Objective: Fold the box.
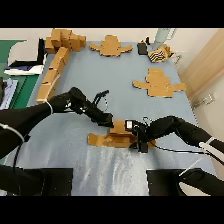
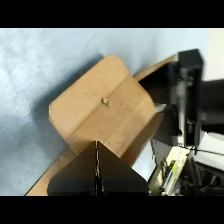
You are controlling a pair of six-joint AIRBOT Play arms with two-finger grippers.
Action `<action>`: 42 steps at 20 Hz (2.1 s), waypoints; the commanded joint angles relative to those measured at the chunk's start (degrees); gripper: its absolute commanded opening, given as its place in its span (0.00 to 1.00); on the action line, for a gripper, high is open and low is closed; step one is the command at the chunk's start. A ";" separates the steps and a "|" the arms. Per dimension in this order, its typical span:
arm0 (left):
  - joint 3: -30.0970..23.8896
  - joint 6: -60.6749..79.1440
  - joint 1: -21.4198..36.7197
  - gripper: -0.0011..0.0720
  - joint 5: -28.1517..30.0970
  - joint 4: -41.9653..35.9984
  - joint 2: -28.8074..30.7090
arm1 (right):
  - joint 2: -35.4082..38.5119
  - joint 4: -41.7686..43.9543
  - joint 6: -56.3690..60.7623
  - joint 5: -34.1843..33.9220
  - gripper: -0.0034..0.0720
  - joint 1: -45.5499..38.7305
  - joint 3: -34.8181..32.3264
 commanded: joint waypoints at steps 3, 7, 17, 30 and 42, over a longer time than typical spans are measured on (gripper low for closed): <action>-0.85 28.50 2.08 0.03 -3.32 0.68 10.88 | -0.02 -0.20 -0.02 -0.02 0.61 -0.02 0.07; -3.02 33.40 1.05 0.03 4.17 13.16 17.94 | -0.02 -0.35 -0.02 -0.02 0.61 -0.02 0.07; -29.33 80.06 -1.53 0.96 21.14 -7.87 22.18 | -0.02 -0.37 -0.02 -0.02 0.61 -0.02 0.07; -29.18 73.77 -1.79 0.96 20.09 -1.22 23.58 | -0.02 -0.37 -0.02 -0.02 0.61 -0.02 0.07; -29.03 73.81 -9.33 0.26 26.82 -8.72 21.42 | -0.02 -0.37 -0.02 -0.02 0.61 -0.02 0.07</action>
